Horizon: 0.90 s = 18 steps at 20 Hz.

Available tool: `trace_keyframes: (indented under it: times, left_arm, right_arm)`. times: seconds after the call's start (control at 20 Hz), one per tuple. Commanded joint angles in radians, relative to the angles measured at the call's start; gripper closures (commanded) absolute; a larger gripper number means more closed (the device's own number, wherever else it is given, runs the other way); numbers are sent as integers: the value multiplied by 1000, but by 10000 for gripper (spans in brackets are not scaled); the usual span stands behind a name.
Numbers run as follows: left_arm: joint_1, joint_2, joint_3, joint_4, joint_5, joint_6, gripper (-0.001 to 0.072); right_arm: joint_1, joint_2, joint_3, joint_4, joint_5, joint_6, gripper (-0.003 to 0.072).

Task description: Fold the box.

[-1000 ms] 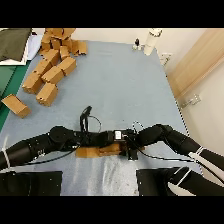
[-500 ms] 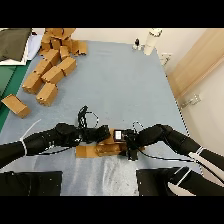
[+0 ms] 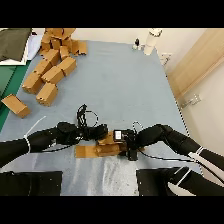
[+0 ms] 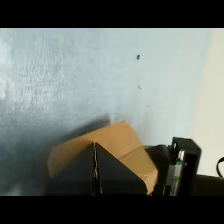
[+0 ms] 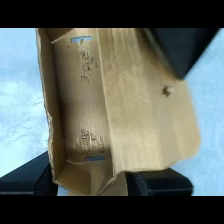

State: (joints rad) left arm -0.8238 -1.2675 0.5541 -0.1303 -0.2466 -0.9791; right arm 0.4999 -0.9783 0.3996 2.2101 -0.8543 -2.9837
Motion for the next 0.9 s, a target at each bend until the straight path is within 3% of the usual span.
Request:
trace_keyframes:
  times: [0.0,0.2,0.25,0.3,0.35,0.5,0.6,0.65,0.7,0.85]
  left_arm:
    - [19,25,27,37,-8,9,701]
    - [28,57,49,45,-43,25,701]
    - [28,57,49,45,-44,25,701]
    - [28,57,49,45,-44,25,701]
    - [28,57,49,45,-43,25,701]
    - [28,57,49,45,-77,25,701]
    - [28,57,49,64,-162,24,701]
    - [28,57,49,71,-211,24,700]
    - [28,58,49,81,-257,20,701]
    - [26,57,42,124,-312,-10,701]
  right_arm:
    - [1,0,0,-3,-2,0,190]
    - [1,0,2,-3,7,-1,156]
    - [1,0,2,-3,7,0,110]
    - [1,0,2,-2,8,4,-11]
    - [1,0,2,-2,8,10,-14]
    - [1,0,2,-3,8,9,2]
    - [1,0,2,-3,8,9,20]
    - [1,1,2,-3,6,10,145]
    - [1,1,2,-3,6,10,180]
    - [1,1,2,-3,-2,11,180]
